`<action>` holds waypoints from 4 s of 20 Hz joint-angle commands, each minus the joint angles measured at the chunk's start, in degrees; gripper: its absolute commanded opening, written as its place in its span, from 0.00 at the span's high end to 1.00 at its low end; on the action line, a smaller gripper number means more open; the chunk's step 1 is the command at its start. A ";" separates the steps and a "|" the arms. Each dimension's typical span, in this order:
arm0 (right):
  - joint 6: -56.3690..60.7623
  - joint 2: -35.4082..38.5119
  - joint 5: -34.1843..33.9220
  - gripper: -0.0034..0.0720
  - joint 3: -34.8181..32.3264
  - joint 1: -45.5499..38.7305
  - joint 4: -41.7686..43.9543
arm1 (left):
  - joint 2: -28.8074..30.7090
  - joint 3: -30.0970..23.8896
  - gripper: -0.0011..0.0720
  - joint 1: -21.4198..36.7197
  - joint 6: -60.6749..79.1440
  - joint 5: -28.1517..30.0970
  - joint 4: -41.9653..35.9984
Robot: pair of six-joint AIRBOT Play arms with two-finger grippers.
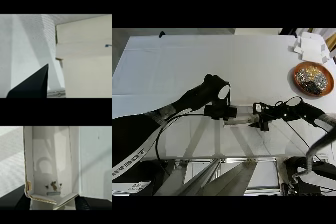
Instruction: Fold the box and place the chain.
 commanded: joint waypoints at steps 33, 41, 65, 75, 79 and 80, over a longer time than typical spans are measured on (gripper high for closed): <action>0.15 0.04 0.13 0.46 0.00 -0.02 0.15 | 11.43 -39.98 0.03 16.48 146.83 37.16 -54.90; 0.15 0.04 0.13 0.46 0.00 -0.02 0.17 | 10.54 -39.65 0.03 15.39 146.83 37.38 -56.85; 0.15 0.04 0.13 0.46 0.00 -0.02 0.15 | 7.43 -39.65 0.45 13.11 146.83 41.40 -61.31; 0.15 0.04 0.13 0.46 0.00 -0.02 0.15 | 7.45 -39.65 0.53 13.11 146.81 41.40 -61.26; 0.15 0.04 0.13 0.46 0.00 -0.02 0.17 | 7.45 -39.65 0.53 13.05 146.81 41.38 -61.26; 0.15 0.04 0.13 0.46 0.00 -0.02 0.15 | 7.45 -39.65 0.53 13.05 146.81 41.38 -61.26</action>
